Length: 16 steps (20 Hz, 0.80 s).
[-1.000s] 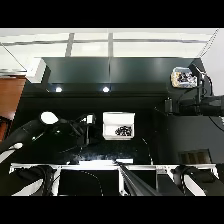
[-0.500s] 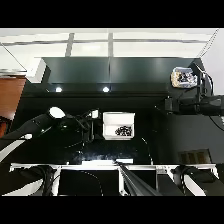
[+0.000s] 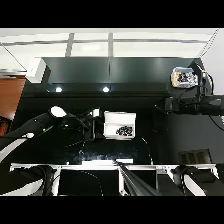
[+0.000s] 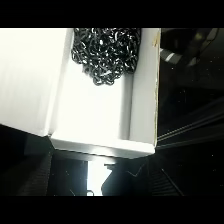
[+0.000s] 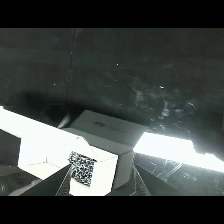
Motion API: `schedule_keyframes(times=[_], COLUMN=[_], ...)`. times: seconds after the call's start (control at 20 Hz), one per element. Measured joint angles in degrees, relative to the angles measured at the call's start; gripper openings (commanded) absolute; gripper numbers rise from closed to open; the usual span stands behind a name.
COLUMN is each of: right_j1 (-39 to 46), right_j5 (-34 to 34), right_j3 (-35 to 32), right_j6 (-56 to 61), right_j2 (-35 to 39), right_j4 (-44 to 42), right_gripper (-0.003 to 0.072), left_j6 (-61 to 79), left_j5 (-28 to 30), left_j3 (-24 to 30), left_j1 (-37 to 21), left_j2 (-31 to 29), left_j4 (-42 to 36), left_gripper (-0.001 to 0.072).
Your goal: Fold the box and place the chain.
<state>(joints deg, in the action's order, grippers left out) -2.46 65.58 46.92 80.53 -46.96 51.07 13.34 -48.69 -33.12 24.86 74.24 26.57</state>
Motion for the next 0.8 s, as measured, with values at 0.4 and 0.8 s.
schedule_keyframes(times=[0.4, 0.8], right_j1=[0.0, 0.0], right_j5=[-0.2, -0.2], right_j3=[0.0, 0.0], right_j6=[0.0, -1.4], right_j2=[0.0, 0.0], right_j4=[0.0, 0.0], right_gripper=[0.0458, 0.0458], left_j6=[0.3, 0.6], left_j5=[-0.3, -0.7], left_j3=[-1.3, -1.6], left_j1=[0.3, 1.8], left_j2=[1.1, 1.3], left_j4=[1.1, 3.0], left_gripper=[0.0706, 0.0706])
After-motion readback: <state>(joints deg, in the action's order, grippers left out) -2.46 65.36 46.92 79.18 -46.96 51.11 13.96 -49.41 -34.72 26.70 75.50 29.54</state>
